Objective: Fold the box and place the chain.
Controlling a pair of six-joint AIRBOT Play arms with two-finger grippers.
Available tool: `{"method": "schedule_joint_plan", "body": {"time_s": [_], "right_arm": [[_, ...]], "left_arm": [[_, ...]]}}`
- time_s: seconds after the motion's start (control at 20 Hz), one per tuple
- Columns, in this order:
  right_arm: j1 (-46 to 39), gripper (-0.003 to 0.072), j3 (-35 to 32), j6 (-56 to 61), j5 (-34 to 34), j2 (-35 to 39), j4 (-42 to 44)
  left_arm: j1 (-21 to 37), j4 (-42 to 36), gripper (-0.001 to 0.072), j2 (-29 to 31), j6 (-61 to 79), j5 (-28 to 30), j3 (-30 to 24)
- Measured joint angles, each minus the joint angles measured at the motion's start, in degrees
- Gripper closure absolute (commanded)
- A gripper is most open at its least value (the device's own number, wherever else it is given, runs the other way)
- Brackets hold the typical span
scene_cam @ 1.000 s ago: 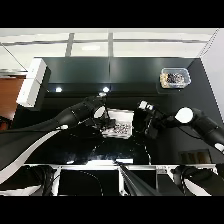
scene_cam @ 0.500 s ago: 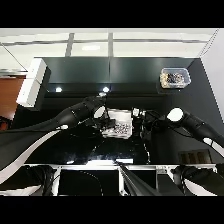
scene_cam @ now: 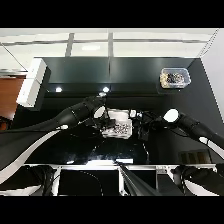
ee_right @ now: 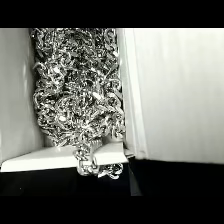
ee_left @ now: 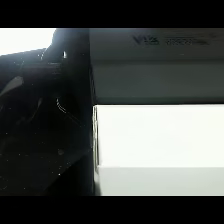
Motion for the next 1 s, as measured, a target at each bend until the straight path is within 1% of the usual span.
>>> {"method": "schedule_joint_plan", "body": {"time_s": [0.2,0.25,0.3,0.35,0.5,0.6,0.7,0.85,0.95,1.0], "right_arm": [[0.2,0.0329,0.0,0.0,-0.3,-0.1,0.0],[0.2,0.0412,0.0,0.0,-0.4,-0.1,0.0],[0.3,0.0644,0.0,-0.1,-0.5,-0.1,-0.2],[0.3,0.0669,0.0,0.0,-0.4,-0.1,-0.4],[0.3,0.0670,0.0,0.7,0.7,0.1,-1.0],[0.2,0.0671,0.0,3.7,1.2,0.9,-2.5],[-0.2,0.0671,0.3,8.6,2.6,3.0,-5.6],[-1.7,0.0671,1.9,17.5,7.6,8.1,-9.5],[-2.4,0.0670,3.4,25.2,10.5,11.9,-9.8],[-2.7,0.0669,3.9,28.6,11.4,13.4,-8.1]], "left_arm": [[0.0,0.0,0.0681,0.0,0.0,0.0,0.0],[0.0,0.0,0.0681,0.0,0.0,0.0,0.0],[0.0,0.0,0.0681,0.0,0.0,0.0,0.0],[0.0,0.0,0.0681,0.0,0.0,0.0,0.0],[0.0,0.0,0.0681,0.0,0.0,0.0,0.0],[0.0,0.0,0.0681,0.0,0.0,0.0,0.0],[0.0,0.0,0.0681,0.0,0.0,0.0,0.0],[0.0,0.0,0.0681,0.0,0.0,0.0,0.0],[0.0,0.0,0.0681,0.0,0.0,0.0,0.0],[0.0,0.0,0.0681,0.0,0.0,0.0,0.0]]}}
